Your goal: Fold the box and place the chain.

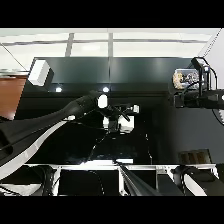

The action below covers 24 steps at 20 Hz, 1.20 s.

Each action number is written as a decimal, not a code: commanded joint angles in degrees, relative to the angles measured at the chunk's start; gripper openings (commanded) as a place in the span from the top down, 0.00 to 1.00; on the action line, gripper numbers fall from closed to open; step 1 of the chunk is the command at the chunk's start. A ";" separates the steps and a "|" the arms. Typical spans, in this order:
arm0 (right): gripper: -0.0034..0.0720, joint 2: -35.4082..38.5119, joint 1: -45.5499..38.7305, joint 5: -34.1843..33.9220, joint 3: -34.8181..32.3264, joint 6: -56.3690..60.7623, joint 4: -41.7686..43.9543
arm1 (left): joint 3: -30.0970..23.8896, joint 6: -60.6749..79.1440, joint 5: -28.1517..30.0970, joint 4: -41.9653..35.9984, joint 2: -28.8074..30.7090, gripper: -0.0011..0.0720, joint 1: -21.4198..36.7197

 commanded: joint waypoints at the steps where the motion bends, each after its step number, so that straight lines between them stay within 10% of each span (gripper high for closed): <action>1: 0.94 0.02 -0.04 0.11 0.04 0.02 0.02 | 0.24 -6.93 0.31 2.78 2.73 0.61 1.99; 12: 0.94 0.02 -0.04 0.04 0.04 0.04 0.09 | -2.54 -55.63 -19.37 27.10 13.46 0.61 44.09; 17: 0.94 0.00 -0.04 -0.33 0.04 0.15 0.26 | -5.07 -50.69 -10.93 18.80 13.09 0.61 64.65; 24: 0.94 -0.96 -0.04 -0.39 0.04 2.40 0.24 | -3.06 -33.05 -0.90 12.87 7.50 0.61 69.53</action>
